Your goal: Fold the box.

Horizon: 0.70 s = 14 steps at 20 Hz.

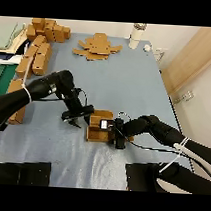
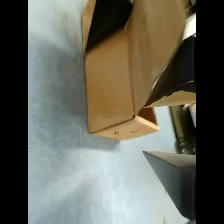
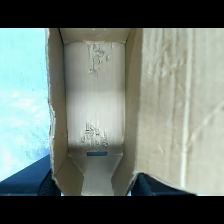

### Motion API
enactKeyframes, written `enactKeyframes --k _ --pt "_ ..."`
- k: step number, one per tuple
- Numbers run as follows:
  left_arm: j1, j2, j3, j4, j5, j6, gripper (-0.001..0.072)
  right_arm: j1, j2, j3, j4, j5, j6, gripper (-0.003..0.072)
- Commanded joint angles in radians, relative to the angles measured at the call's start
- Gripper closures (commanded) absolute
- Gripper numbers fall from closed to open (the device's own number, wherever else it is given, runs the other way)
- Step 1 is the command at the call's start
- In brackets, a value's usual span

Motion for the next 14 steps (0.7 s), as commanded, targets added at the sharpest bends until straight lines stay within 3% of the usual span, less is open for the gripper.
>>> enactKeyframes --k 1,2,3,4,7,10,11,14 --pt "0.145 -0.001 0.001 -0.14 -0.015 0.314 0.0325 0.0 0.0 0.0 0.0 0.0 0.0 0.0171" --pt "0.171 -0.001 0.001 -0.138 -0.008 0.482 0.0347 0.0 0.0 0.0 0.0 0.0 0.0 0.0171" --pt "0.191 -0.001 0.0 -0.138 -0.009 0.656 0.0546 0.0 0.0 0.0 0.0 0.0 0.0 0.0171" --pt "0.204 -0.001 -0.002 -0.14 -0.011 0.838 0.0698 0.0 0.0 0.0 0.0 0.0 0.0 0.0171" --pt "0.195 -0.001 -0.01 -0.135 0.021 1.175 0.0699 0.0 0.0 0.0 0.0 0.0 0.0 0.0171" --pt "0.135 0.018 -0.055 -0.087 0.072 1.358 0.0701 0.0 0.0 0.0 0.0 0.0 0.0 0.0171" --pt "0.101 0.039 -0.087 -0.04 0.133 1.405 0.0702 0.0 0.0 0.0 0.0 0.0 0.0 0.0171" --pt "0.119 0.136 -0.263 -0.171 0.346 1.664 0.0703 0.0 0.0 0.0 0.0 -0.002 0.0 0.0171"
